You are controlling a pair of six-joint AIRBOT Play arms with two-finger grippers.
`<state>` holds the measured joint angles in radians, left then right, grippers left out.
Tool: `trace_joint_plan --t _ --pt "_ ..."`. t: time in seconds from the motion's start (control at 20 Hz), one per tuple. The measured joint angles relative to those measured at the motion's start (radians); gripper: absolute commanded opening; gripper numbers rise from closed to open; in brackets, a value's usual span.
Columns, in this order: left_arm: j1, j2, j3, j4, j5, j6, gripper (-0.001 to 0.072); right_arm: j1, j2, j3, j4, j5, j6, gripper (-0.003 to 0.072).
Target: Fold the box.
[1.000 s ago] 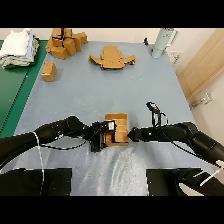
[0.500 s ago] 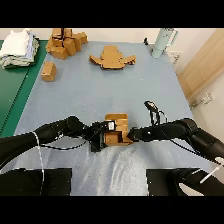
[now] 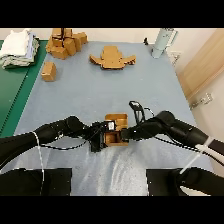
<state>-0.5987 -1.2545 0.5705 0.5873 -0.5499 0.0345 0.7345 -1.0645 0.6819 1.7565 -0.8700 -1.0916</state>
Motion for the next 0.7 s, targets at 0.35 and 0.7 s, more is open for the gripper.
trace_joint_plan --t 0.35,0.7 --pt "0.000 0.000 0.000 0.000 0.000 0.000 0.0523 0.145 -0.182 0.188 -0.240 -0.210 0.285 0.0437" --pt "0.000 0.000 0.000 -0.001 0.000 -0.001 0.0524 0.180 -0.255 0.254 -0.348 -0.343 0.451 0.0004"
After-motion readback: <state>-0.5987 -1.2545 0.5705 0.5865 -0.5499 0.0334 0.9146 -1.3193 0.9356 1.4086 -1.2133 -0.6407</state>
